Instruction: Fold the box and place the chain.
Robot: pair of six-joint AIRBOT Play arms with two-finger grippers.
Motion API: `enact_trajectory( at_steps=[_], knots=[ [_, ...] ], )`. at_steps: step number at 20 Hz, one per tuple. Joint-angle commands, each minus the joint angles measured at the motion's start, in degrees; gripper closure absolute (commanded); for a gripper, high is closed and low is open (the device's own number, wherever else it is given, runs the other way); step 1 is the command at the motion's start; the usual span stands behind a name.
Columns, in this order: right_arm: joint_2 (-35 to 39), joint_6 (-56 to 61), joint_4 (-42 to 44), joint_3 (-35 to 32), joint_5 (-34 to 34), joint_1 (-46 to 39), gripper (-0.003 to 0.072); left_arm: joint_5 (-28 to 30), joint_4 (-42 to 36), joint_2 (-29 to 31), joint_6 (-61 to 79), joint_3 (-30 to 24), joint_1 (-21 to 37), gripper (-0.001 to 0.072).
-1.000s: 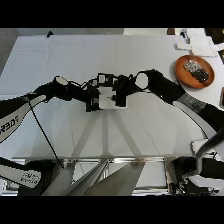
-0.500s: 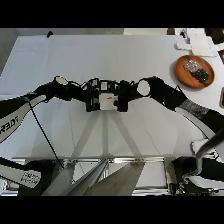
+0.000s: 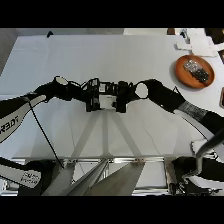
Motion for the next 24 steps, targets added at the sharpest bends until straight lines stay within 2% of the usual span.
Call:
enact_trajectory(
  at_steps=[1,3,10,13,15,20,24],
  knots=[
    [0.22,0.09,-0.98,-0.02,-3.78,0.17,0.0242,0.00,0.02,0.00,0.04,0.00,0.00,0.0500],
    [0.96,0.07,-0.98,-0.02,-3.85,0.28,0.0292,0.00,0.02,0.00,0.07,0.00,0.00,0.0500],
    [1.57,0.00,-1.25,-0.02,-5.05,0.28,0.0292,0.00,0.02,0.00,0.07,0.00,0.00,0.0500],
    [1.40,0.02,-1.22,-0.02,-3.43,0.28,0.0298,0.00,0.02,0.00,0.04,0.00,0.00,0.0500],
    [0.66,0.02,-1.18,-0.04,-1.77,0.28,0.0397,0.00,0.02,0.00,0.07,0.00,0.00,0.0500],
    [-1.16,0.04,-0.85,-0.04,2.27,0.28,0.0397,0.00,0.02,0.00,0.04,0.00,0.00,0.0500],
    [-0.39,0.02,-0.74,-0.02,2.32,0.28,0.0367,0.02,0.02,0.00,0.04,0.00,0.00,0.0500]
  ],
)
